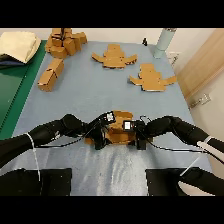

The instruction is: Fold the box.

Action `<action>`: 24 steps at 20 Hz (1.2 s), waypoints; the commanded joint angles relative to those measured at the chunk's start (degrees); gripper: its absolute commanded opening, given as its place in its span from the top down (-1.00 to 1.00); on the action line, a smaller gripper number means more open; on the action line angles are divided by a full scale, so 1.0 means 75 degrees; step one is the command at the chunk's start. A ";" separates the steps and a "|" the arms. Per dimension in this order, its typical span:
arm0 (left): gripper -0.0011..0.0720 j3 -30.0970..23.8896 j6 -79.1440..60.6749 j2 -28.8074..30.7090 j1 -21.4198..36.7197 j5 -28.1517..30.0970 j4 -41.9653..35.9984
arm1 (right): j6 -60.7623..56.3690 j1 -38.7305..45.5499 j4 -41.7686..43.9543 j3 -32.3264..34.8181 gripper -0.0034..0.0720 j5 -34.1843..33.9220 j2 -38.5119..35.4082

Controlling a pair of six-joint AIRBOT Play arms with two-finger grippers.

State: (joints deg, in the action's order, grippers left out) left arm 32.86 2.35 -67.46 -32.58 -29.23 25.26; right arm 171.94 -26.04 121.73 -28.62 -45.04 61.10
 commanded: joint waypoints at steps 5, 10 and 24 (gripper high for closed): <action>-0.78 0.0006 -0.0003 -0.0006 0.0006 -0.0117 0.0003 | 0.0006 -0.0003 0.0000 0.0000 -0.31 -0.0003 0.0003; 0.93 0.0009 0.0533 0.0399 0.0023 -0.0586 0.0659 | 0.0006 -0.0003 0.0000 0.0000 -0.31 -0.0003 0.0003; 0.93 -0.1233 1.1957 0.2853 0.2463 -0.2238 0.4637 | 0.0006 -0.0003 0.0000 0.0000 -0.31 -0.0006 0.0003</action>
